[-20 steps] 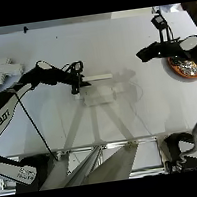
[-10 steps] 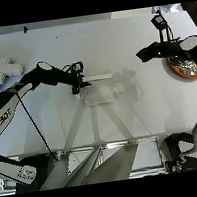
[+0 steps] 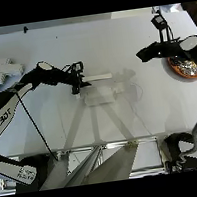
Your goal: Fold the box and place the chain.
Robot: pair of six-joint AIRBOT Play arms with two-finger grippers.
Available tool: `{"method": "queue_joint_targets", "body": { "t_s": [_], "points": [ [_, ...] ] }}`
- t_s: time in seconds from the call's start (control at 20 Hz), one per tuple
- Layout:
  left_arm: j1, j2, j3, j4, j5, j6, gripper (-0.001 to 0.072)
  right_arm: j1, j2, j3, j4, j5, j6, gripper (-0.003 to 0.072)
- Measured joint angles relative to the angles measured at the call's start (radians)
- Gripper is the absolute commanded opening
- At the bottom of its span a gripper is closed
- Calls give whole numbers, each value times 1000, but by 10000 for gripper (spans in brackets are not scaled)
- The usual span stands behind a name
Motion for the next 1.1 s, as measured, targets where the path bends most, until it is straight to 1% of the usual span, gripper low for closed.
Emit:
{"method": "queue_joint_targets", "body": {
  "t_s": [0.2, 0.3, 0.4, 0.45, 0.5, 0.55, 0.65, 0.75, 0.95, 1.1],
  "points": [
    [0, 0, 0, 0, 0, 0, 14, 0, 0, 0, 0, 0, 0, 443],
    [0, 0, 0, 0, 0, 0, 14, 0, 0, 0, 8, 0, 0, 429],
    [0, 0, 0, 0, 0, 0, 14, 0, 0, 0, 28, 1, 0, 438],
    [0, 0, 0, 0, 0, 0, 14, 0, 2, 0, 37, 4, 0, 485],
    [0, 0, 0, 0, 0, 0, 14, 0, 6, 0, 44, 14, -6, 605],
    [0, 0, 0, 0, 0, 0, 14, 0, 14, 0, 46, 31, -25, 658],
    [0, 0, 0, 0, 0, 0, 14, 0, 43, 0, 53, 85, -101, 690],
    [0, 0, 0, 0, 0, 0, 14, 0, 87, 0, 64, 159, -214, 691],
    [0, 0, 0, 0, 0, 0, 14, 2, 211, 0, 169, 377, -414, 693],
    [0, 0, 0, 0, 0, 0, 14, 2, 311, 0, 228, 517, -475, 691]
  ]
}}
